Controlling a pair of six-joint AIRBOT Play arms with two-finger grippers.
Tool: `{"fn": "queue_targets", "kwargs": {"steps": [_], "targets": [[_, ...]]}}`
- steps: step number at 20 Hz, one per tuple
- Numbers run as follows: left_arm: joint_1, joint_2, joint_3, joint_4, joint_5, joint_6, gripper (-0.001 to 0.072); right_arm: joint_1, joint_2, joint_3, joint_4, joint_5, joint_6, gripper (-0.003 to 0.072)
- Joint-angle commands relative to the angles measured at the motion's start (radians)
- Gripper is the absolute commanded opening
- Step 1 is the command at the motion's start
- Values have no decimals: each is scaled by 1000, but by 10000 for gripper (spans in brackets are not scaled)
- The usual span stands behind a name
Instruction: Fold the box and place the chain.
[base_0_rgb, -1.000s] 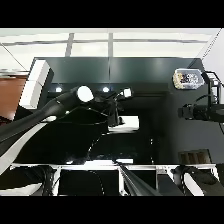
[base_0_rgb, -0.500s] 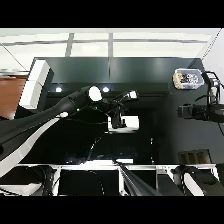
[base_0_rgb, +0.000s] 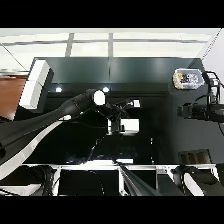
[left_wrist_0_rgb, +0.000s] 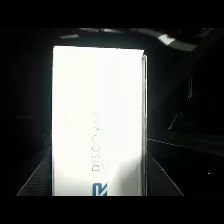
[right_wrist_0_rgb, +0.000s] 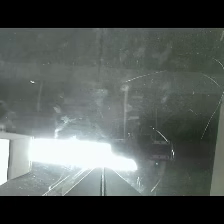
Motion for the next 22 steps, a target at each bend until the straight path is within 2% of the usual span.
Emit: {"fn": "queue_targets", "kwargs": {"steps": [1, 2, 4, 5, 6, 7, 9, 11, 14, 17, 19, 22], "targets": [[-46, -18, -1, 101, 99, 2, 713, 0, 1, 0, 1, -3, 0, 13], [-64, -29, -1, 123, 140, 2, 713, 0, 1, 0, 1, -3, 0, 13], [-93, -44, -1, 127, 163, 2, 712, 0, 1, 0, 1, -2, 0, 13], [-102, -45, -1, 139, 160, -11, 678, 0, 1, 0, 1, -1, 0, 13], [-109, -41, 0, 172, 147, -53, 496, 0, 1, 0, 1, 2, 0, 13], [-110, -32, 0, 213, 124, -102, 361, 0, 1, 0, 1, 3, 0, 13], [-92, 5, 0, 320, 51, -243, 348, 0, 1, 0, 1, 10, 0, 13], [-31, 55, -1, 415, -63, -411, 347, 0, 1, 0, 1, 17, 0, 13], [133, 154, -52, 469, -201, -599, 347, 0, 1, 0, 1, 16, 0, 13], [371, 304, -193, 516, -291, -719, 348, 0, 1, 0, 1, 16, 0, 13], [553, 409, -301, 528, -308, -717, 348, 0, 1, -2, 5, 15, 0, 13], [874, 529, -443, 526, -262, -679, 349, 0, 1, -15, 7, 8, 0, 13]]}}
